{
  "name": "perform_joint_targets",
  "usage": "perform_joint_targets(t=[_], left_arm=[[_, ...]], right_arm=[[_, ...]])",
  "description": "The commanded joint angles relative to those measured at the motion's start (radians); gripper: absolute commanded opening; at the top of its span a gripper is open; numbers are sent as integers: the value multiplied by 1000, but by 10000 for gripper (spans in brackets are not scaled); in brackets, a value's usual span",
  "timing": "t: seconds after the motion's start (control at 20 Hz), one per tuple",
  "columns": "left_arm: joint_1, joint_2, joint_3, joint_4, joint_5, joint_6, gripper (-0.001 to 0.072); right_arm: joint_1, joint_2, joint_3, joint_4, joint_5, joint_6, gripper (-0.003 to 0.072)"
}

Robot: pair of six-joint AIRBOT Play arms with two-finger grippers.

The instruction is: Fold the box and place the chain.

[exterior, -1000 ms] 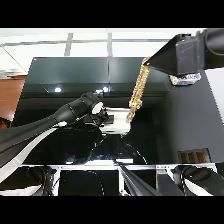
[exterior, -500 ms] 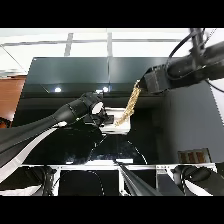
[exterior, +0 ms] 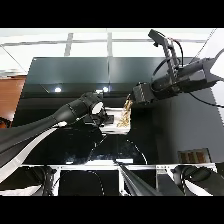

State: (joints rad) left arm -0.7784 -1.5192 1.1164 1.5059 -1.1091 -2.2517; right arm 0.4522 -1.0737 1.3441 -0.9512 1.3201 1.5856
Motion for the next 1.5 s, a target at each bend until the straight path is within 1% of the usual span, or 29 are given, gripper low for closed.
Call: perform_joint_targets(t=[0.0, 0.15, 0.25, 0.35, 0.45, 0.55, 0.65, 0.75, 1.0, 1.05, 1.1, 1.15, 1.25, 1.45], left_arm=[[0, 0, 1, 0, 1, 0, 24], [0, 0, 1, 1, 1, 0, 24], [0, 0, 1, 1, 0, 0, 23], [0, 0, 1, 1, 0, 0, 24], [0, 0, 1, 1, 1, 0, 23], [0, 0, 1, 1, 1, 0, 24], [0, 0, 1, 1, 1, 0, 24], [0, 0, 1, 1, 1, 0, 24], [0, 0, 1, 1, 1, 0, 24], [0, 0, 1, 3, 0, 0, 24], [0, 0, 1, 4, 0, 0, 24], [0, 0, 1, 4, 0, 0, 24], [0, 0, 1, 4, 1, 0, 24], [0, 0, 1, 4, -3, 0, 24]], right_arm=[[0, 0, -13, 55, -35, -23, 14], [0, 0, -35, -74, 24, 2, 14], [1, 0, -83, -124, 36, 30, 14], [5, 0, -143, -92, 1, 32, 15], [18, -2, -196, -41, -74, 32, 15], [47, -6, -233, 7, -158, 32, 15], [77, -13, -247, 17, -214, 32, 15], [93, -19, -249, 16, -233, 32, 15], [93, -23, -263, -12, -235, 38, 16], [93, -23, -271, -10, -240, 38, 27], [93, -23, -277, -10, -242, 38, 230], [92, -23, -277, -17, -241, 38, 360], [72, -21, -277, -56, -215, 38, 359], [-56, -11, -277, -211, -116, 38, 358]])
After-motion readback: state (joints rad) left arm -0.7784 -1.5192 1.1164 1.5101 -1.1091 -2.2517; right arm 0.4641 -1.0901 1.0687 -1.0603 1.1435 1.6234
